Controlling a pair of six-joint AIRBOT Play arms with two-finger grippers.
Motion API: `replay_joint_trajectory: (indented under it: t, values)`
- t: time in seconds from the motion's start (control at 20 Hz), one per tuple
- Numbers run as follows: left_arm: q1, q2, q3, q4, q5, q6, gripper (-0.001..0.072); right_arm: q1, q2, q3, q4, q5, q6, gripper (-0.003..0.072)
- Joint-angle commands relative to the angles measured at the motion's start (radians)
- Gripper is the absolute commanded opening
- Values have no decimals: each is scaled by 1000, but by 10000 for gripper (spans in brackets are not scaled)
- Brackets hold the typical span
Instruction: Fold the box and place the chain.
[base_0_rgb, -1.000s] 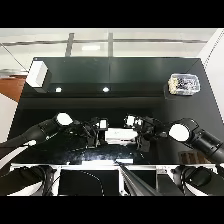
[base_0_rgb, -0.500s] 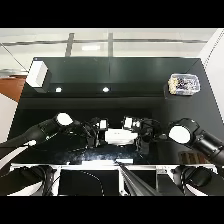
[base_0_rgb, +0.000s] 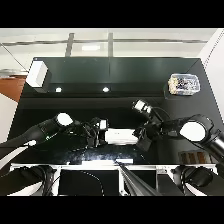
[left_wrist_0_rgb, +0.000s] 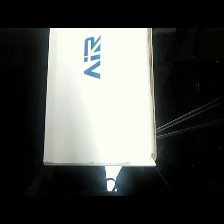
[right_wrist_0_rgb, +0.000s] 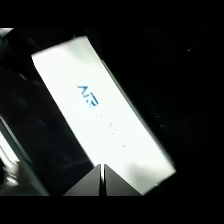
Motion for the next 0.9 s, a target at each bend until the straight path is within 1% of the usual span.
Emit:
replay_joint_trajectory:
  t: [0.0, 0.1, 0.25, 0.45, 0.75, 0.85]
  values:
    - [0, 0, 0, 1, -1, 1, 473, -16, 0, -31, 212, -57, 257, 32]
    - [0, 0, 0, 1, 0, 1, 473, -16, -23, -76, 262, -99, 280, 32]
    - [0, 0, 0, 1, -1, 1, 474, -16, -101, -122, 266, -136, 317, 32]
    - [0, 0, 0, 0, -1, 1, 474, -16, -186, -137, 266, -138, 317, 33]
    - [0, 0, 0, 1, -1, 1, 474, -17, -188, -138, 259, -143, 310, 33]
    - [0, 0, 0, 0, -1, 1, 479, -19, -175, -116, 256, -126, 290, 33]
